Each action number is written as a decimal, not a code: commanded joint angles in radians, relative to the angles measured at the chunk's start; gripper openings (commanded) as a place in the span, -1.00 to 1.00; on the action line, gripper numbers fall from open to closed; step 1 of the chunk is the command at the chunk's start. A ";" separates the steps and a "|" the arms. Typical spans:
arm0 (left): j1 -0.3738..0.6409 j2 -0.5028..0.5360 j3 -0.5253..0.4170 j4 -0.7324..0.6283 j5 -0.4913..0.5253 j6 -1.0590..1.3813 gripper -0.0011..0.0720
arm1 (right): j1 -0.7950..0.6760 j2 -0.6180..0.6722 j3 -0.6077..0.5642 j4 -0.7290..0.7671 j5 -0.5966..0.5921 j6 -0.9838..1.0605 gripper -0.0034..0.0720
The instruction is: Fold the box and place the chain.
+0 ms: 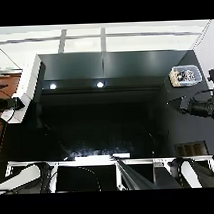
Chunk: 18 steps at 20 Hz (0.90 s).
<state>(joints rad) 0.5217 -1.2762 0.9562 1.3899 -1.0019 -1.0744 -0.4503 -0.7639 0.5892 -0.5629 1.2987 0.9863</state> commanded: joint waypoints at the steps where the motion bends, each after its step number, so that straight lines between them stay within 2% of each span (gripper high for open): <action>1: 0.007 -0.063 0.000 -0.042 0.117 0.106 -0.37 | -0.001 0.001 0.000 0.000 -0.022 0.001 -0.90; 5: 0.007 -0.114 0.000 -0.050 0.153 0.106 -0.37 | -0.001 0.001 0.000 0.000 -0.024 0.002 -0.90; 6: 0.006 -0.116 0.000 -0.047 0.156 0.106 -0.29 | -0.001 0.001 0.000 0.000 -0.024 0.002 -0.90; 7: 0.005 -0.116 0.000 -0.038 0.161 0.106 0.41 | -0.001 0.001 0.000 0.000 -0.024 0.002 -0.90; 8: 0.006 -0.115 0.005 -0.037 0.158 0.096 0.99 | -0.001 0.001 0.000 0.000 -0.024 0.013 -0.90; 10: 0.003 -0.101 0.042 -0.047 0.093 0.094 0.99 | 0.000 0.001 0.000 0.005 -0.025 0.028 -0.90; 12: -0.001 -0.072 0.107 -0.106 0.011 0.101 1.00 | 0.020 0.003 0.010 0.109 -0.025 -0.021 -0.90; 14: -0.012 -0.028 0.182 -0.163 -0.041 0.099 0.99 | 0.108 0.003 0.074 0.135 -0.085 -0.043 -0.90; 16: -0.030 0.022 0.256 -0.214 -0.087 0.088 0.99 | 0.214 0.003 0.172 0.022 -0.165 -0.014 -0.90; 17: -0.042 0.051 0.280 -0.230 -0.100 0.041 0.96 | 0.266 0.003 0.229 -0.091 -0.183 0.039 -0.90; 18: -0.056 0.079 0.294 -0.237 -0.111 -0.016 0.71 | 0.308 0.003 0.276 -0.206 -0.180 0.101 -0.90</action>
<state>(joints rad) 0.4911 -1.2606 1.1809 1.2148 -1.0451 -1.0069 -0.2562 -0.7616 0.7525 -0.5629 1.1801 0.9936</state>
